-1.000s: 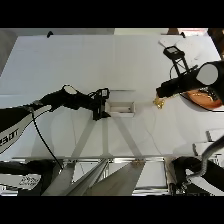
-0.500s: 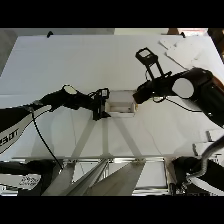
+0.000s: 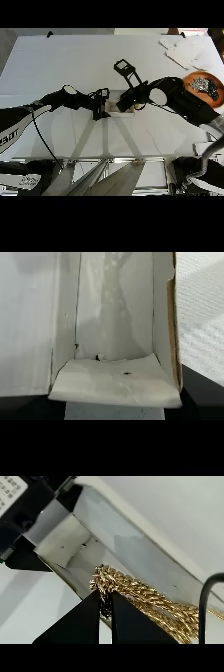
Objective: Fold the box and place the chain.
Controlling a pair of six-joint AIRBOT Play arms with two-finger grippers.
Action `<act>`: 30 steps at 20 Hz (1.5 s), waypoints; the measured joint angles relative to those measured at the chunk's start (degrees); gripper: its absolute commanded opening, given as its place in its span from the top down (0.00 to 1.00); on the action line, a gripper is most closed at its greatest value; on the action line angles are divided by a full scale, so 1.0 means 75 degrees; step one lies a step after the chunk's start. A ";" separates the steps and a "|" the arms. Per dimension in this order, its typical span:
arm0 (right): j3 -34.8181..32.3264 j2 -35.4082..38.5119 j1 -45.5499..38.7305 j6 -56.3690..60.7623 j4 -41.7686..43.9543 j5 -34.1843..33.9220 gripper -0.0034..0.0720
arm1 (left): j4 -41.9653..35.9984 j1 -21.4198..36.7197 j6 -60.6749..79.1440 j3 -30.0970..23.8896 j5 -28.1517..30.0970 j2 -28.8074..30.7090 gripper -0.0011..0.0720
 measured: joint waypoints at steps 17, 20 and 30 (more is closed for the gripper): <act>0.0000 -0.1507 0.0656 0.0644 -0.0137 -0.1259 0.70 | 0.0003 0.0000 -0.0003 0.0000 0.0000 0.0000 0.52; 0.0000 -0.1017 0.0632 0.0691 -0.0522 -0.0979 0.69 | 0.0003 0.0000 -0.0003 0.0000 0.0000 0.0000 0.52; 0.0000 0.1373 -0.1061 -0.0495 -0.1935 0.0985 0.69 | 0.0003 0.0000 -0.0003 0.0000 0.0000 0.0000 0.52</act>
